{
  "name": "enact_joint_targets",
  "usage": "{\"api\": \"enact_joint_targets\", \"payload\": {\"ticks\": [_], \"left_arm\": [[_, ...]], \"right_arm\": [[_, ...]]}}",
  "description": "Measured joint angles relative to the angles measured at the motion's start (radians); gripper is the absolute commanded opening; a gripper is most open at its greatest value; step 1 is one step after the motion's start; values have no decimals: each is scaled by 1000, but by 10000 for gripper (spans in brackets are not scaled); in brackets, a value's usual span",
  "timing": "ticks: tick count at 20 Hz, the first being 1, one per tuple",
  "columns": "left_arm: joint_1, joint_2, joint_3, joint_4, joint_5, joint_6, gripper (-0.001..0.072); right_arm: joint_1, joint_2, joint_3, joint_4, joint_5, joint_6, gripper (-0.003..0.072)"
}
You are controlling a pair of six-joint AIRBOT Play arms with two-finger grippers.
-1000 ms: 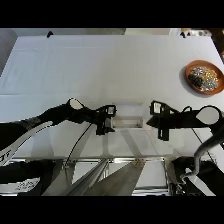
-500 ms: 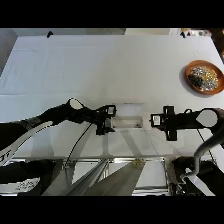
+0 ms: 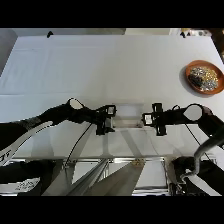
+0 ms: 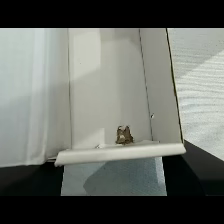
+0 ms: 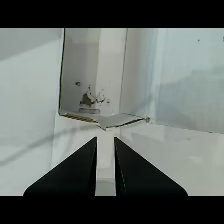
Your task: Fold the box and place the chain.
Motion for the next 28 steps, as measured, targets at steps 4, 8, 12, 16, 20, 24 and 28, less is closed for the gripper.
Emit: {"api": "enact_joint_targets", "payload": {"ticks": [4,8,12,16,20,24,28], "left_arm": [[0,0,0,0,-2,0,172],[0,0,0,0,-2,0,172],[0,0,0,0,-3,0,172],[0,0,0,0,-4,0,172],[0,0,0,0,-4,0,172],[0,0,0,0,-5,0,172],[0,0,0,0,-5,0,172]], "right_arm": [[3,-50,-2,9,-35,2,120],[4,-74,-2,56,-47,1,107],[11,-82,-2,100,-53,-3,108],[54,-91,-3,124,-72,-6,113],[92,-114,-3,158,-96,-6,227],[109,-132,-3,179,-112,-7,346],[114,-137,-3,193,-122,-6,573]]}}
